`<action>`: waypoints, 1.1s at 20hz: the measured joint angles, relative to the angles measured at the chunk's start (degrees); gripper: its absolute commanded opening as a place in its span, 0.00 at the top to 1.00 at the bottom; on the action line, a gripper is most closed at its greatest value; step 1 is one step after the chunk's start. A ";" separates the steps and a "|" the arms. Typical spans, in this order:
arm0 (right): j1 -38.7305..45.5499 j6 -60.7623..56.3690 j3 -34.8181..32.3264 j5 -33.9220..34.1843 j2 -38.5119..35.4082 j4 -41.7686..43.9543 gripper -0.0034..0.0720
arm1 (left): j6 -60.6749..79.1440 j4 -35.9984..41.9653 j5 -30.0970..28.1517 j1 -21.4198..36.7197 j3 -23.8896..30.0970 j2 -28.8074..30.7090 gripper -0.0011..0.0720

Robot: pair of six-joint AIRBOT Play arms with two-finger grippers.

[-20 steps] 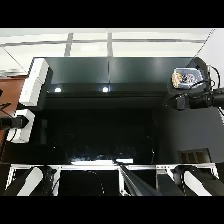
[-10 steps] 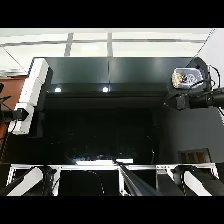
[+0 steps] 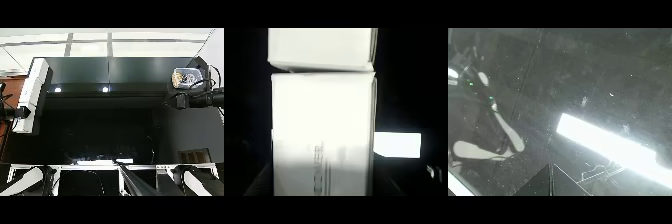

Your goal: Fold the box and place the chain.

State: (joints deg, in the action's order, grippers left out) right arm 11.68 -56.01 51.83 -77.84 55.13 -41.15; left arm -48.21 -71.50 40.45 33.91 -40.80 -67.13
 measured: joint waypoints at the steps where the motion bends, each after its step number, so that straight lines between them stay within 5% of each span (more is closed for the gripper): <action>1: 0.00 -0.28 0.00 0.02 0.00 0.00 0.94 | 0.00 0.00 -0.31 -0.02 -0.39 -0.24 0.01; 9: 0.00 -2.12 3.13 -1.88 -0.07 8.50 0.94 | 0.00 3.91 4.39 -7.50 -14.01 2.34 0.02; 10: 0.02 -2.12 4.70 -2.32 -0.07 9.35 0.94 | 0.00 4.70 5.53 -9.70 -15.58 2.82 0.12; 12: 0.00 -2.12 8.35 -2.67 -0.09 9.38 0.94 | -0.70 7.19 7.69 -14.97 -18.01 3.96 0.74; 13: 0.00 -2.12 10.23 -2.71 -0.17 8.37 0.94 | -1.99 8.04 9.09 -17.97 -18.75 4.61 0.95; 17: -1.31 -1.11 13.35 0.59 -0.72 2.95 0.95 | -10.67 10.08 10.80 -30.88 -17.42 8.07 0.96; 22: -10.45 0.90 4.02 20.33 -1.73 -4.26 0.95 | -18.34 10.51 -5.84 -46.27 -2.69 16.65 0.95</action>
